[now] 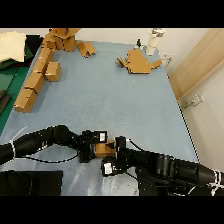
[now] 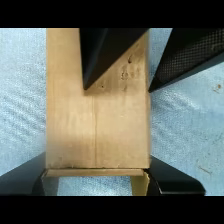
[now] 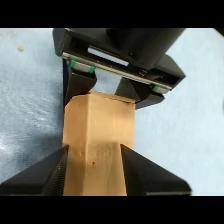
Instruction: Fold the box.
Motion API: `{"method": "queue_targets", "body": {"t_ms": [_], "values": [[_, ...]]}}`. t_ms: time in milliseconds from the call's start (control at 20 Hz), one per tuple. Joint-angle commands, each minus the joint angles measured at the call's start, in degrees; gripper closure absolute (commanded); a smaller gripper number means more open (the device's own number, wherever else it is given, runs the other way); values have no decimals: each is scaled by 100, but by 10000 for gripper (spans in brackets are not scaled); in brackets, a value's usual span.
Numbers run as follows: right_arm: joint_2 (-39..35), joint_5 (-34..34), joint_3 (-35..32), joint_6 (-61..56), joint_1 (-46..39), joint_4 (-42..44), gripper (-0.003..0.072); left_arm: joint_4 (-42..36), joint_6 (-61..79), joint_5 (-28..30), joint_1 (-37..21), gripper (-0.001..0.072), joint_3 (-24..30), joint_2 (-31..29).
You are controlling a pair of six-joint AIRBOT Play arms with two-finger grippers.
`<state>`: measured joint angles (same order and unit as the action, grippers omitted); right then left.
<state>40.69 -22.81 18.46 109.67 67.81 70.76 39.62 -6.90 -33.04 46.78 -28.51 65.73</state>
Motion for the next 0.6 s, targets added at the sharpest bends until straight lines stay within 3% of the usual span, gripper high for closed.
{"method": "queue_targets", "body": {"t_ms": [0,200,400,550], "values": [[-2,-15,-11,-680,87,-758,215,2,0,2,2,250,0,0],[-13,-11,-7,-680,90,-802,333,0,0,2,2,250,0,0],[-190,-24,-4,-678,125,-824,334,2,0,0,2,250,0,0],[-256,-55,-2,-680,125,-846,399,2,0,2,2,250,0,0]]}}
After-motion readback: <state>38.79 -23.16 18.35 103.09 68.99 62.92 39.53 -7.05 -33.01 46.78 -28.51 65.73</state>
